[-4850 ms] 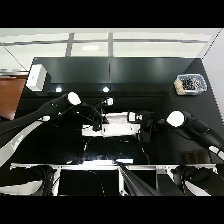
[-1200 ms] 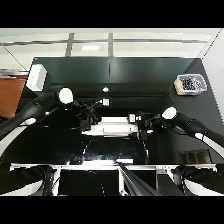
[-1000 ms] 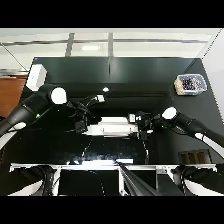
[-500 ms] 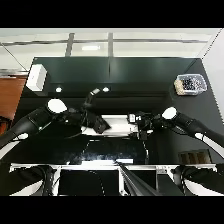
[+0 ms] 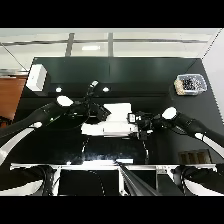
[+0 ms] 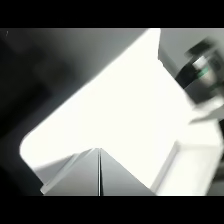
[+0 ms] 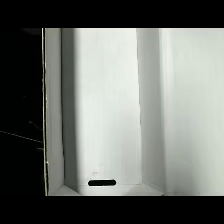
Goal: Fold the box and place the chain.
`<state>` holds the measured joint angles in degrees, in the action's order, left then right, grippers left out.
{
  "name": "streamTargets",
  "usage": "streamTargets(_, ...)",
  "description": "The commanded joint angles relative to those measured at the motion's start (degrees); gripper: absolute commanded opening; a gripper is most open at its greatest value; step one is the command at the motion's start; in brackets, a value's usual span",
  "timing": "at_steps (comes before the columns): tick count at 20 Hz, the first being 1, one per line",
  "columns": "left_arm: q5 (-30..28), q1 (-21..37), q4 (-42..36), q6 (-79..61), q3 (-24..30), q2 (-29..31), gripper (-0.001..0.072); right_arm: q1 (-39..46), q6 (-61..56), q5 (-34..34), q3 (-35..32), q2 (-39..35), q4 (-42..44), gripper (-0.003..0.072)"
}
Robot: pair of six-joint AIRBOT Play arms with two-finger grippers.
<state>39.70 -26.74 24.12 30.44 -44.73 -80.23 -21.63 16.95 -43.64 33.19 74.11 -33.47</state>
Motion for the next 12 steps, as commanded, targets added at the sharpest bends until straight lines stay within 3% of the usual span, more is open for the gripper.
streamTargets(1, 5.9, 0.1, 10.9, 2.0, -2.0, -2.5, 0.0025, 0.0, 0.0, 0.0, 0.0, 0.0, 0.0, 0.044)
streamTargets(7, 7.3, 2.1, 12.1, 2.1, -3.3, -1.9, 0.0025, 0.0, 0.0, 0.0, 0.0, 0.0, 0.0, 0.044)
streamTargets(9, 7.8, 4.8, 12.6, 2.3, -4.3, 1.1, 0.0025, 0.0, 0.0, 0.0, 0.0, 0.0, 0.0, 0.044)
streamTargets(12, 13.2, 9.8, 17.0, 6.6, -4.3, 9.0, 0.0024, 0.0, 0.0, 0.0, 0.0, 0.0, 0.0, 0.044)
